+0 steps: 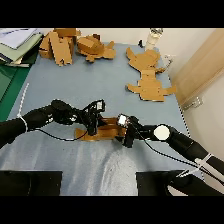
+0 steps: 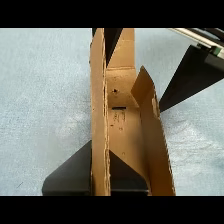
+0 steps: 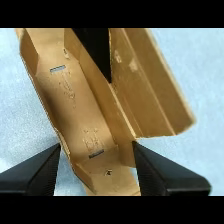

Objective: Fold the box.

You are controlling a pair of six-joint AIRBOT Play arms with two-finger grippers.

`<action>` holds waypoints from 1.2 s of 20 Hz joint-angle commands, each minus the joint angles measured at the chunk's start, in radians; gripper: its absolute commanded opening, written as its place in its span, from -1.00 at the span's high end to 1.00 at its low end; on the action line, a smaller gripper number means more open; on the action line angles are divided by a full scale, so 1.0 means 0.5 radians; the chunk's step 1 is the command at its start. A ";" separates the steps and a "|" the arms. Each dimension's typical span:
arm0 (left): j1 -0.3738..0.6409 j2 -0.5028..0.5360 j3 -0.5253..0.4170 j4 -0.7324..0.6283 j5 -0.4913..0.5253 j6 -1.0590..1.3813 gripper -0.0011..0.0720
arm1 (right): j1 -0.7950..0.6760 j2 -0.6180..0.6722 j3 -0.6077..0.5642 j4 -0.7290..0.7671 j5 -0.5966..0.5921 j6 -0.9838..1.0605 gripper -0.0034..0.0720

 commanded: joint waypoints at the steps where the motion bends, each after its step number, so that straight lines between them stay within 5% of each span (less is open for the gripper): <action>1: 0.000 -0.001 -0.002 0.000 0.001 0.000 0.94 | -0.001 0.018 0.037 -0.039 0.017 0.000 -0.98; 14: 0.000 -0.001 -0.002 0.000 -0.003 -0.001 0.94 | -0.002 -0.145 0.102 -0.163 0.014 -0.029 -0.95; 24: 0.000 -0.001 -0.002 0.001 -0.004 0.000 0.94 | -0.336 -0.529 0.328 0.349 0.716 -0.630 -0.95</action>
